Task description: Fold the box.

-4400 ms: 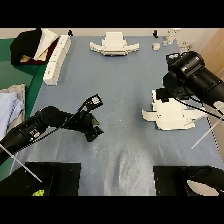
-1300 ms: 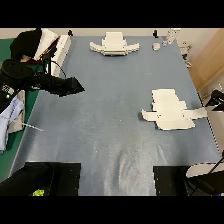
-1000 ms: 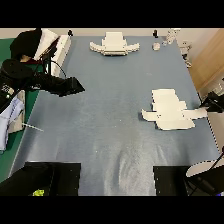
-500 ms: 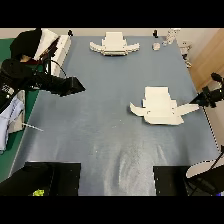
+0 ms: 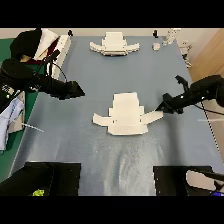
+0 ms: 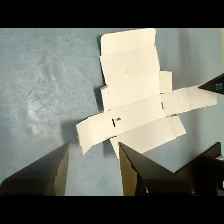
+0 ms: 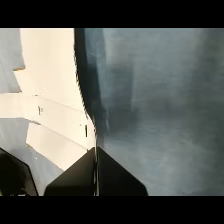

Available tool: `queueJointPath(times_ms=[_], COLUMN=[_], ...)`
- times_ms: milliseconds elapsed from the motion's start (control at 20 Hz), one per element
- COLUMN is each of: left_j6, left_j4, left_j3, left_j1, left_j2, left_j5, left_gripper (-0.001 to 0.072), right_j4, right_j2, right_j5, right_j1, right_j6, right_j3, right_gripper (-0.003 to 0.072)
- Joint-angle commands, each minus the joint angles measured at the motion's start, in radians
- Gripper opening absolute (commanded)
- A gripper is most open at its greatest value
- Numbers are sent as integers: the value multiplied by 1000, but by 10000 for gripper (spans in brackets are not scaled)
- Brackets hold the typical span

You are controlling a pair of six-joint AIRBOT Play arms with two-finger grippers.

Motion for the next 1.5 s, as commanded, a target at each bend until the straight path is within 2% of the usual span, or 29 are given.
queueJointPath(times_ms=[0, 50, 300, 350, 450, 600, 650, 700, 800, 850, 900, 1100, 1300, 1350, 1400, 1450], left_j6=[21, 36, 42, 42, 42, 42, 43, 47, 60, 60, 60, 60, 99, 119, 126, 130], left_j4=[10, 10, 10, 10, 10, 9, 9, 9, 9, 9, 9, 3, -66, -77, -85, -100], left_j3=[0, 0, 0, 0, 0, 0, 0, 0, -2, -3, -3, -1, -2, -2, -2, -2], left_j1=[0, 0, 0, 0, -1, -2, -2, -2, -2, -2, -2, 21, 77, 83, 83, 83], left_j2=[0, 0, 0, 0, 0, 0, 0, 0, 0, -6, -17, -116, -195, -208, -226, -245], left_j5=[-55, -61, -95, -97, -88, -58, -56, -60, -67, -67, -69, -122, -188, -201, -202, -202], left_gripper=[448, 448, 448, 448, 449, 448, 449, 449, 448, 448, 448, 449, 451, 478, 603, 672], right_j4=[-150, -195, -386, -371, -247, -108, -101, -102, -101, -90, -62, -24, -43, -45, -47, -47], right_j2=[164, 170, 172, 172, 172, 151, 134, 116, 74, 54, 41, 84, 254, 300, 337, 368], right_j5=[160, 142, 85, 79, 109, 197, 209, 217, 244, 255, 264, 261, 281, 304, 325, 340], right_j1=[184, 210, 222, 222, 222, 222, 222, 222, 222, 222, 223, 291, 397, 422, 444, 462], right_j6=[247, 299, 458, 451, 349, 237, 217, 201, 183, 166, 145, 53, 45, 45, 29, 18], right_j3=[-148, -148, -148, -150, -167, -185, -185, -186, -185, -185, -185, -208, -338, -373, -397, -414], right_gripper=[308, 409, 406, 400, 354, 354, 335, 285, 258, 45, 2, 1, 2, 2, 2, 2])
